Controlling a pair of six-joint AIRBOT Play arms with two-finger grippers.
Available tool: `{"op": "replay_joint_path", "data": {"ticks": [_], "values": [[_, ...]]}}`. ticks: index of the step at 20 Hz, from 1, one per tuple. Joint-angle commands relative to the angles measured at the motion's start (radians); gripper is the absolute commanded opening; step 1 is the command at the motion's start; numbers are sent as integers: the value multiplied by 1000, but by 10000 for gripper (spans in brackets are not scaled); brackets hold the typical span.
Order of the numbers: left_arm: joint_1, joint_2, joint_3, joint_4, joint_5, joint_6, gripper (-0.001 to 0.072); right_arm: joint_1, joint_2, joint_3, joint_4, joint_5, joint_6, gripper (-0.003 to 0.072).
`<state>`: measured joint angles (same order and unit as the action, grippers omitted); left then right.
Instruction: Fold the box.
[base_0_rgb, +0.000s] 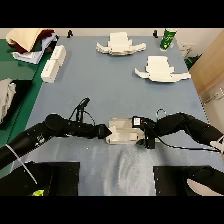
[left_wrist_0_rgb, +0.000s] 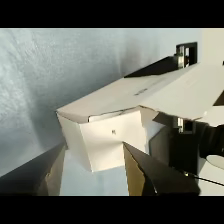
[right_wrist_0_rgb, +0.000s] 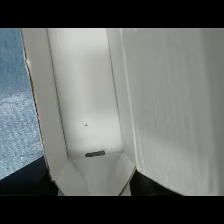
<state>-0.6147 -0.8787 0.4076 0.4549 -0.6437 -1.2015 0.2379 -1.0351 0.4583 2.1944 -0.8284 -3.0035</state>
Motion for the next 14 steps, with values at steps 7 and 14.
{"op": "replay_joint_path", "data": {"ticks": [7, 14], "values": [[-232, -60, 132, 576, 71, -671, 461, 1, 0, 0, 0, 0, 0, 445], [-322, -261, 357, 764, -117, -897, 462, 1, 0, 0, 0, 0, 0, 446]]}}
